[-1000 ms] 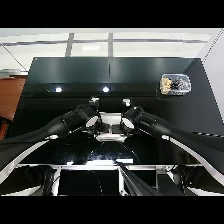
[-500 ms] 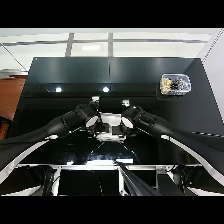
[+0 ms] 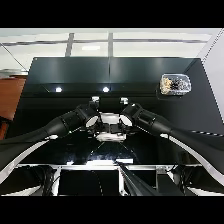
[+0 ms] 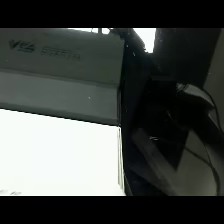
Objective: Fold the box and place the chain.
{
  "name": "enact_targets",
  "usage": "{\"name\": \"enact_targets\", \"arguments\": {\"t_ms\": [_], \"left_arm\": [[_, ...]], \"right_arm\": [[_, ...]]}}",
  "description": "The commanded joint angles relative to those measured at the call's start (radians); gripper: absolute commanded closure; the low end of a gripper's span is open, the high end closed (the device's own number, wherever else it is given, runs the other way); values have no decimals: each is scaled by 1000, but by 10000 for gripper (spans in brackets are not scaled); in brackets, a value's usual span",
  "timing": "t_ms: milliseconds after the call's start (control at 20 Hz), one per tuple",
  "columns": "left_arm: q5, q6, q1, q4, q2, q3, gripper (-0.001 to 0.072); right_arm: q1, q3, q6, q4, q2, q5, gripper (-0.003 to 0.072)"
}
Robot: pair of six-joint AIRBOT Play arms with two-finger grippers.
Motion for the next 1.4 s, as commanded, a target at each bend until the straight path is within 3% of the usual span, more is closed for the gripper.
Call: {"name": "enact_targets", "arguments": {"t_ms": [0,50,200,300,550,600,650,700,1050,1200,1350], "left_arm": [[-2,0,0,0,-1,0,677],[-2,0,0,0,-1,0,677],[-2,0,0,0,-1,0,677],[-2,0,0,-1,-1,0,677],[-2,0,0,-4,-1,0,677],[-2,0,0,-4,-1,0,677],[-3,0,0,-4,-1,0,677],[-3,0,0,-4,-1,0,677],[-11,0,0,-4,-1,0,677],[-11,0,0,-4,-1,0,677],[-14,0,0,-12,-1,1,677]], "right_arm": [[1,2,3,-22,-18,32,382],[1,2,3,-23,-22,38,472],[2,2,4,-20,-23,26,497],[7,2,4,-14,-23,29,655],[23,2,15,-18,-23,14,652],[23,3,15,-18,-23,13,609],[23,3,15,-17,-22,14,334],[23,3,14,-18,-20,14,240],[-11,3,-111,-40,104,60,236],[-44,4,-184,-47,243,69,236],[-95,4,-184,-185,410,56,236]]}}
